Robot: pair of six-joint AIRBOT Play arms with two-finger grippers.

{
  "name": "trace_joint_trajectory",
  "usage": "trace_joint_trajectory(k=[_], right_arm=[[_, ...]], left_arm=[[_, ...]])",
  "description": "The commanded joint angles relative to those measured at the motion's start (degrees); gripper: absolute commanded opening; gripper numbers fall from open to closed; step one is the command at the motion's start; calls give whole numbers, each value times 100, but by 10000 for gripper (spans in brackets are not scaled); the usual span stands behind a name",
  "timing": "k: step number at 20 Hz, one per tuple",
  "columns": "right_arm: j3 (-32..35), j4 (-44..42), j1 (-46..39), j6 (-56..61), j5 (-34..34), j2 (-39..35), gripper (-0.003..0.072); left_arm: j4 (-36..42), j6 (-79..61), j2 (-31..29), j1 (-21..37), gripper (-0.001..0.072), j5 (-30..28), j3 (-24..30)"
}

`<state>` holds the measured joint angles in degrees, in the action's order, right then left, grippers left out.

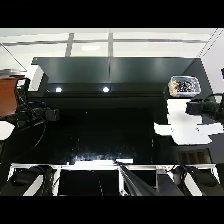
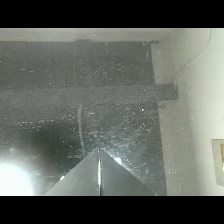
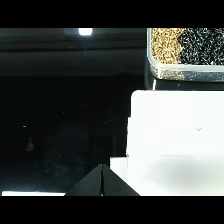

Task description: Fold the box and place the chain.

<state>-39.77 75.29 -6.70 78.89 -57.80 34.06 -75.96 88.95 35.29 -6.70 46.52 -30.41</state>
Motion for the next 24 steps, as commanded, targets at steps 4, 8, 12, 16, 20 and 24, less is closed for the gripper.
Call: trace_joint_trajectory(k=[4, 8, 12, 16, 20, 24], right_arm=[[2, -2, 2, 0, -2, -4, 18], [2, -2, 2, 0, -2, -4, 18], [2, -2, 2, -2, -2, -4, 18], [2, -2, 2, -2, 0, -2, 18], [2, -55, 2, 4, 157, -2, 18], [4, 37, 0, 44, 581, 74, 712]], left_arm=[[-2, 0, -2, 2, 26, -2, 0], [-2, 0, -2, 2, 26, -2, 0], [-2, -2, -2, 2, 26, -2, 0], [-2, 0, -2, 2, 27, -48, 0], [-2, -2, -2, 4, 27, -407, 4], [24, 11, 50, -4, 713, -870, 15]])
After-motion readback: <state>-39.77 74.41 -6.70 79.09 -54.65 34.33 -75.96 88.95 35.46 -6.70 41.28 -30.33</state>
